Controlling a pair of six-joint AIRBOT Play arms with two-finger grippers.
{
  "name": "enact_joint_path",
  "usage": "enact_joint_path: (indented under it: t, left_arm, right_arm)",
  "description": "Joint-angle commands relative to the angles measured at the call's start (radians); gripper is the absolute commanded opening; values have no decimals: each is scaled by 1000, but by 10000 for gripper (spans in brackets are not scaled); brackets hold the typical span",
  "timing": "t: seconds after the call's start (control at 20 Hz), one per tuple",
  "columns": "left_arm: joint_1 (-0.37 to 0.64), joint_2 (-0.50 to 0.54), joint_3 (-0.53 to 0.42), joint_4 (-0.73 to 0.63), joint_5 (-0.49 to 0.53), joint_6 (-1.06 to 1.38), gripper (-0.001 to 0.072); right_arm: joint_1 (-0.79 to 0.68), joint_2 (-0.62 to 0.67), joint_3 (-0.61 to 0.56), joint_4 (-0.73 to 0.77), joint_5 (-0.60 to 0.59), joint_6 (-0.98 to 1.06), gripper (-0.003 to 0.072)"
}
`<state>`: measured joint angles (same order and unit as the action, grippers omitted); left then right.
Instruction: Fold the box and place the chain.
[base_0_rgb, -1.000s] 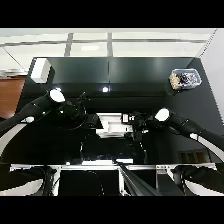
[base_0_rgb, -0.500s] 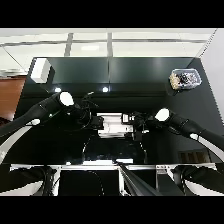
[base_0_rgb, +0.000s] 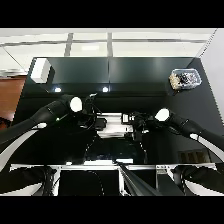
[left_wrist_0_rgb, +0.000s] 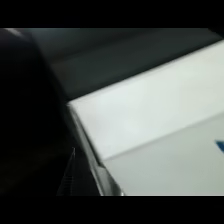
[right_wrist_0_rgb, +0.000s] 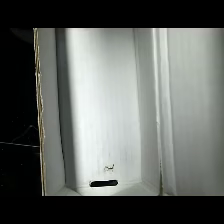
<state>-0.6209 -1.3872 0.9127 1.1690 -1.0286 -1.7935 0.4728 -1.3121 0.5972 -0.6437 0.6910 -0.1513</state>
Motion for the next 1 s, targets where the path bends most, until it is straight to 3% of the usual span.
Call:
enact_joint_path:
  t: [0.0, 0.2, 0.5, 0.55, 0.65, 0.7, 0.75, 0.9, 0.95]
  left_arm:
    - [-76, -14, 43, 189, -3, -204, 344]
    - [-147, -50, 97, 253, -31, -328, 344]
    - [-152, -78, 99, 255, -76, -370, 337]
    - [-153, -82, 99, 254, -76, -373, 266]
    - [-153, -82, 100, 254, -76, -377, 219]
    - [-153, -82, 100, 254, -76, -377, 89]
    - [-153, -82, 100, 254, -75, -377, 23]
    - [-153, -82, 100, 251, -76, -377, 24]
    - [-153, -82, 100, 240, -76, -376, 71]
  right_arm:
    - [1, 0, 0, 0, 0, 1, 167]
    - [1, 0, 0, 0, 0, 1, 167]
    - [1, 0, 0, 0, 0, 1, 167]
    - [1, 0, 0, 0, 0, 1, 167]
    - [1, 0, 0, 0, 0, 1, 167]
    - [1, 0, 0, 0, 0, 1, 167]
    - [1, 0, 0, 0, 0, 1, 167]
    - [1, 0, 0, 0, 0, 1, 167]
    - [1, 0, 0, 0, 0, 1, 167]
